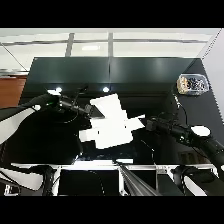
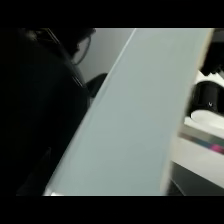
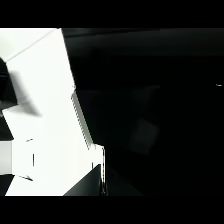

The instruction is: Fold the box and place the chain.

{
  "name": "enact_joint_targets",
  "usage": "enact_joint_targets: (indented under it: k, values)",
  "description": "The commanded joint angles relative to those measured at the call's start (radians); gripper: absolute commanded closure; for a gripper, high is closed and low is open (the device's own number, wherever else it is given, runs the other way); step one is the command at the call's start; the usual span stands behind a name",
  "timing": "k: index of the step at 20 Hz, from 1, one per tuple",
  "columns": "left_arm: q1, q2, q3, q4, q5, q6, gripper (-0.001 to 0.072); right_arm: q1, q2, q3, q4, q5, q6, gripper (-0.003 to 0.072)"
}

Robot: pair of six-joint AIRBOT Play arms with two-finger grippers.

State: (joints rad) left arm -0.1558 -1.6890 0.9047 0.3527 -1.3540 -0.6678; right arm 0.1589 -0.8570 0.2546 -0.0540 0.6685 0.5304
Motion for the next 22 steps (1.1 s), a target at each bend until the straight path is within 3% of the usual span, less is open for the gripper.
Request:
enact_joint_targets:
  k: [1,2,3,6,8,9,10,11,14,17,18,20,22]
  values:
    - [-0.011,-0.010,0.029,0.070,-0.078,0.040,0.0026,0.001,0.000,0.000,0.001,0.003,0.001,0.0675]
    - [-0.009,-0.010,0.029,0.099,-0.100,0.041,0.0031,0.001,0.001,0.000,0.001,0.003,0.001,0.0675]
    - [-0.011,-0.010,0.028,0.139,-0.109,0.040,0.0109,0.001,0.000,0.000,0.000,0.003,0.001,0.0674]
    - [-0.031,-0.010,0.029,0.198,-0.097,0.042,0.0570,0.001,0.001,0.000,-0.011,0.001,-0.001,0.0674]
    - [-0.042,-0.009,0.029,0.182,-0.104,0.109,0.0683,0.000,0.001,0.001,-0.033,0.001,-0.001,0.0668]
    - [-0.043,-0.007,0.029,0.182,-0.103,0.115,0.0684,-0.004,0.001,0.002,-0.033,0.002,0.000,0.0428]
    - [-0.043,-0.002,0.029,0.183,-0.102,0.115,0.0684,-0.016,0.001,0.012,-0.052,0.015,0.000,0.0108]
    - [-0.043,0.010,0.028,0.190,-0.097,0.115,0.0686,-0.037,0.001,0.040,-0.116,0.055,-0.001,-0.0016]
    - [-0.082,0.105,0.014,0.197,0.012,0.117,0.0687,-0.093,0.001,0.203,-0.431,0.289,-0.046,-0.0016]
    - [-0.212,0.256,-0.024,0.225,0.267,0.311,0.0686,-0.093,0.001,0.312,-0.559,0.452,-0.126,-0.0016]
    - [-0.245,0.293,-0.043,0.210,0.362,0.399,0.0683,-0.092,0.001,0.313,-0.565,0.468,-0.157,-0.0016]
    - [-0.280,0.304,-0.047,0.222,0.373,0.637,0.0684,-0.048,0.000,0.307,-0.675,0.442,-0.174,-0.0015]
    - [-0.301,0.285,-0.047,0.277,0.397,0.727,0.0684,0.024,-0.002,0.289,-0.758,0.358,-0.198,-0.0015]
